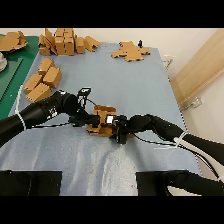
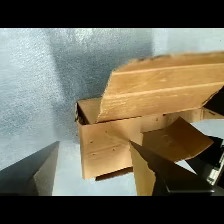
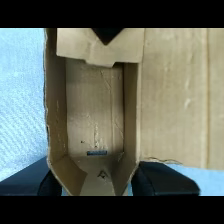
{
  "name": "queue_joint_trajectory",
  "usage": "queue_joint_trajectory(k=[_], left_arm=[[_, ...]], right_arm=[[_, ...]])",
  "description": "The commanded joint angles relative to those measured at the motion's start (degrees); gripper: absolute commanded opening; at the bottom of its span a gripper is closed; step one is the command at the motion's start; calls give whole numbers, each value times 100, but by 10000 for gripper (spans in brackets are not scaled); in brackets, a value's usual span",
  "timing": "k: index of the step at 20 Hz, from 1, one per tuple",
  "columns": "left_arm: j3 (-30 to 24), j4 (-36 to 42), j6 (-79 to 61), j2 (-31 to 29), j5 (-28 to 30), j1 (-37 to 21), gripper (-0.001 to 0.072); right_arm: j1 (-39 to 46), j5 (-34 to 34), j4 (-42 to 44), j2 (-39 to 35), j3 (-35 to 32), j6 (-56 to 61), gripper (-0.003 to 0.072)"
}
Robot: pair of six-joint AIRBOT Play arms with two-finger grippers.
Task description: Fold the box.
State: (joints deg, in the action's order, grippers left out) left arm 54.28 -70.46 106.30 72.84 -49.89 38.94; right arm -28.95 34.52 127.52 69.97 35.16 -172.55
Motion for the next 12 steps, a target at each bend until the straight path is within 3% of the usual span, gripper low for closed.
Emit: queue_joint_trajectory(k=[1, 12], left_arm=[[4, -33, -101, 4, -20, 15, 559], [7, -282, 31, 15, 44, 254, 559]], right_arm=[[2, -4, 2, 0, 0, 2, 558], [2, -11, 0, 0, 0, 0, 557]])
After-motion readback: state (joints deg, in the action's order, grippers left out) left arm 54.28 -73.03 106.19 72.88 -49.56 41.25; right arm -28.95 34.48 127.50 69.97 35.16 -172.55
